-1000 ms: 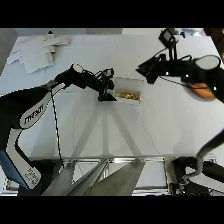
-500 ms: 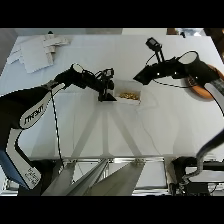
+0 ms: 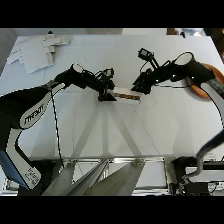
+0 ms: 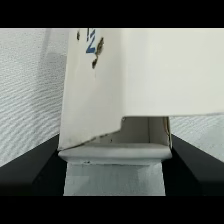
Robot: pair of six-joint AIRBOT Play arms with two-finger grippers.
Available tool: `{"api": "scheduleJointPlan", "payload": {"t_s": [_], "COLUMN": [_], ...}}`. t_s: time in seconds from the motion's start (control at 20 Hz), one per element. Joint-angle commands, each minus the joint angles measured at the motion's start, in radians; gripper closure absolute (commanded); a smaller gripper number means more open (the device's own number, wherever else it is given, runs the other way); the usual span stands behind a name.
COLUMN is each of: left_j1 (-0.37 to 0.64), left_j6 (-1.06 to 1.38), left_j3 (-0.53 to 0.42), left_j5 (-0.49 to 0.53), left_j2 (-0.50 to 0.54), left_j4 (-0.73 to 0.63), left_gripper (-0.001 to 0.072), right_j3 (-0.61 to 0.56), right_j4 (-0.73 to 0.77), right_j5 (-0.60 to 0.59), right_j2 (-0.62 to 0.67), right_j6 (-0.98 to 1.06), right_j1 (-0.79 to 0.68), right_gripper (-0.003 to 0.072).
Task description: Fold the box and place the chain.
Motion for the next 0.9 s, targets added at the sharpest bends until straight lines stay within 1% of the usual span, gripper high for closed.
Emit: {"api": "scheduleJointPlan", "payload": {"t_s": [0.0,0.2,0.25,0.3,0.4,0.55,0.6,0.7,0.8,0.85], "left_j1": [0.001,0.001,0.001,0.001,0.001,0.001,0.001,0.001,0.001,0.001], "left_j6": [0.0,0.0,0.0,0.0,0.0,0.0,0.0,0.0,0.0,0.0], "left_j3": [0.0,0.0,0.0,0.0,0.0,0.0,0.0,0.0,0.0,0.0], "left_j5": [0.0,0.0,0.0,0.0,0.0,0.0,0.0,0.0,0.0,0.0], "left_j2": [0.0,0.0,0.0,0.0,0.0,0.0,0.0,0.0,0.0,0.0], "left_j4": [0.0,0.0,0.0,0.0,0.0,0.0,0.0,0.0,0.0,0.0], "left_gripper": [0.0699,0.0699,0.0699,0.0699,0.0699,0.0699,0.0699,0.0699,0.0699,0.0699], "right_j3": [0.001,0.001,0.001,0.001,0.0,-0.001,-0.001,-0.001,-0.001,-0.001], "right_j4": [-0.003,-0.014,-0.032,-0.055,-0.117,-0.154,-0.159,-0.175,-0.18,-0.174], "right_j5": [-0.011,-0.01,-0.011,-0.012,-0.037,-0.06,-0.06,-0.06,-0.041,-0.028], "right_j2": [0.0,0.0,0.0,0.0,0.0,0.0,0.0,0.0,0.0,0.0], "right_j6": [-0.077,-0.078,-0.079,-0.079,-0.076,-0.076,-0.076,-0.076,-0.076,-0.076], "right_j1": [0.025,0.047,0.053,0.058,0.063,0.063,0.065,0.065,0.065,0.065], "right_gripper": [0.0322,0.0313,0.0258,0.0224,0.0226,0.0232,0.0264,0.0375,0.0368,0.0347]}}
